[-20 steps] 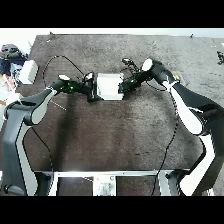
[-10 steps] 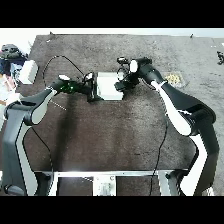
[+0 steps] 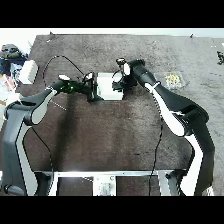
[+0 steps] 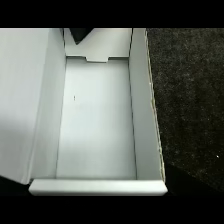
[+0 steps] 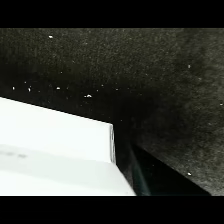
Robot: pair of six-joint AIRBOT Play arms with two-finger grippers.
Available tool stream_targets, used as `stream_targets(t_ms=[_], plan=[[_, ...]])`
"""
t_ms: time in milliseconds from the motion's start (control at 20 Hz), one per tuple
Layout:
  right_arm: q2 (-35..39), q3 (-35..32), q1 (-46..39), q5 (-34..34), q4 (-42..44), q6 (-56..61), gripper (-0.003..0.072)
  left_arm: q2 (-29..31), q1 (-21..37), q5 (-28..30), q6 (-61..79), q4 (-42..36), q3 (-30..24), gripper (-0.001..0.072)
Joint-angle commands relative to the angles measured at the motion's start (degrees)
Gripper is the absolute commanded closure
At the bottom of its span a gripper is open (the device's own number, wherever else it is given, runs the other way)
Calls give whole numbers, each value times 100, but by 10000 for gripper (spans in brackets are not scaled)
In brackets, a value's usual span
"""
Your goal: Fold the box and place the chain.
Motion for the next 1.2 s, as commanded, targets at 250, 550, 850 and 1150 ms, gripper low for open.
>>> stream_targets(t_ms=[250,550,850,1150], plan=[[-103,15,46,-214,-28,503,534,-2,7,0,0,0,2,536],[-109,13,46,-236,-44,739,535,-2,7,0,0,2,2,535],[-177,15,79,-203,-199,822,618,-2,7,0,0,0,2,535],[-177,15,83,-162,-328,822,664,-2,7,0,0,0,2,535]])
